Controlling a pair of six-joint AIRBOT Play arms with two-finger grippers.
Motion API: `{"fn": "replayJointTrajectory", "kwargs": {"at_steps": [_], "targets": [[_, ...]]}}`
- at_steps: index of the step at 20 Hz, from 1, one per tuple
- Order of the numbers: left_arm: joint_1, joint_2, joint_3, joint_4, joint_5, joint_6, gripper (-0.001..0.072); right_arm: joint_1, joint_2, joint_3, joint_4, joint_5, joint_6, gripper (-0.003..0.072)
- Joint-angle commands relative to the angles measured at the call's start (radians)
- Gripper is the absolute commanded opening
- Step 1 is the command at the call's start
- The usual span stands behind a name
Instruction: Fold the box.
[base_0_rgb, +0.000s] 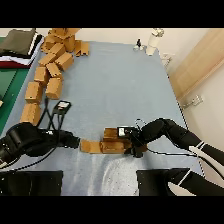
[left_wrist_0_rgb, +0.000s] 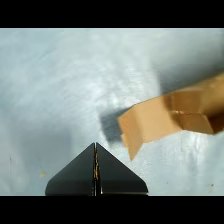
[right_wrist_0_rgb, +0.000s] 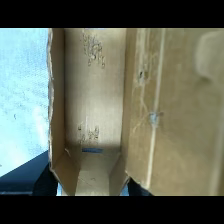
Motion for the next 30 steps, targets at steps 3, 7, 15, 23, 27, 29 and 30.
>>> {"fn": "replayJointTrajectory", "kwargs": {"at_steps": [3,7,15,23,27,29,30], "targets": [[0.203,0.006,-0.13,-0.37,-0.144,0.008,0.0011,0.001,-0.001,0.0,0.0,0.001,0.0,0.0501],[0.203,-0.094,-0.151,-0.465,-0.221,0.09,0.0011,0.001,-0.001,0.0,0.0,0.0,0.0,0.0501],[0.053,-0.274,-0.151,-0.594,-0.38,0.163,0.0011,0.001,-0.001,0.0,0.0,0.0,0.0,0.0501],[0.007,-0.275,-0.101,-0.639,-0.407,0.174,0.0011,0.001,-0.001,0.0,0.0,0.0,0.0,0.0501],[0.007,-0.259,-0.045,-0.638,-0.378,0.173,0.0012,0.001,-0.001,0.0,0.0,0.0,0.0,0.0501],[0.008,-0.259,-0.035,-0.636,-0.356,0.172,0.0013,0.001,-0.001,0.0,0.0,0.0,0.0,0.0501],[0.009,-0.259,-0.035,-0.635,-0.352,0.172,0.0013,0.001,-0.001,0.0,0.0,0.0,0.0,0.0501]]}}
